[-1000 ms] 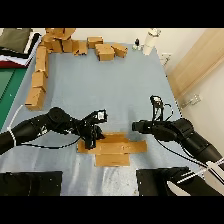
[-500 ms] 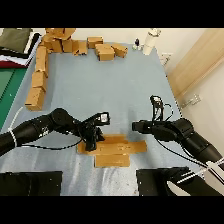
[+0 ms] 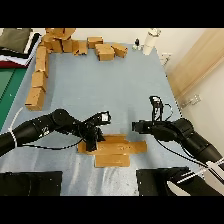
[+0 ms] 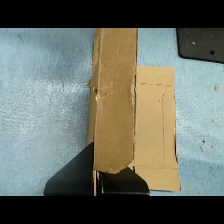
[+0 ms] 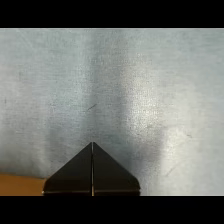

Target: Fold the box.

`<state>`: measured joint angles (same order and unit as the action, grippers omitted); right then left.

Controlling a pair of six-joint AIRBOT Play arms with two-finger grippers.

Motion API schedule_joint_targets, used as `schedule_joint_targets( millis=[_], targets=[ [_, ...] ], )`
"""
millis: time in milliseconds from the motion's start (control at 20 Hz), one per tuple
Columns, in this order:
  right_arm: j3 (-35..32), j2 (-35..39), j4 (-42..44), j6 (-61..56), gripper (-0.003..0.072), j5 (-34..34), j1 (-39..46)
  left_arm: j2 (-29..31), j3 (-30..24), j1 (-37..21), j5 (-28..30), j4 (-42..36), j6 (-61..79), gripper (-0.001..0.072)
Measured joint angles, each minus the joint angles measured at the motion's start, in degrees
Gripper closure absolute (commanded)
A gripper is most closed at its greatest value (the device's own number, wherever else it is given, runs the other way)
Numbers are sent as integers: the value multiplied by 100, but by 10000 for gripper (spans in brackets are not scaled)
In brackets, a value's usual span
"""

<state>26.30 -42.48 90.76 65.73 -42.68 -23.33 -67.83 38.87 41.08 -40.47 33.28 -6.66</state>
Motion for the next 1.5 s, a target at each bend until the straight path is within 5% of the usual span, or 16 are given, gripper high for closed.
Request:
schedule_joint_targets(
  millis=[300,550,750,950,1050,1100,1500],
  targets=[
    [87,317,1145,898,685,-1300,-177,0,0,-7,-2,9,-22,698],
    [144,1141,2371,1270,688,-2758,-1384,0,0,-7,-13,11,-24,698],
    [66,1917,1388,599,687,-2933,-3211,0,0,-7,-17,11,-26,698],
    [-254,1884,31,686,674,-2507,-4769,0,0,-7,-17,11,-26,698],
    [-385,1534,-313,1067,300,-2024,-5344,0,0,-7,-17,11,-26,698],
    [-422,1346,-459,1217,219,-1836,-5554,0,0,-7,-17,11,-26,698],
    [-525,181,-1814,1565,211,-1086,-6054,0,0,-7,-17,13,-28,698]
  ],
)
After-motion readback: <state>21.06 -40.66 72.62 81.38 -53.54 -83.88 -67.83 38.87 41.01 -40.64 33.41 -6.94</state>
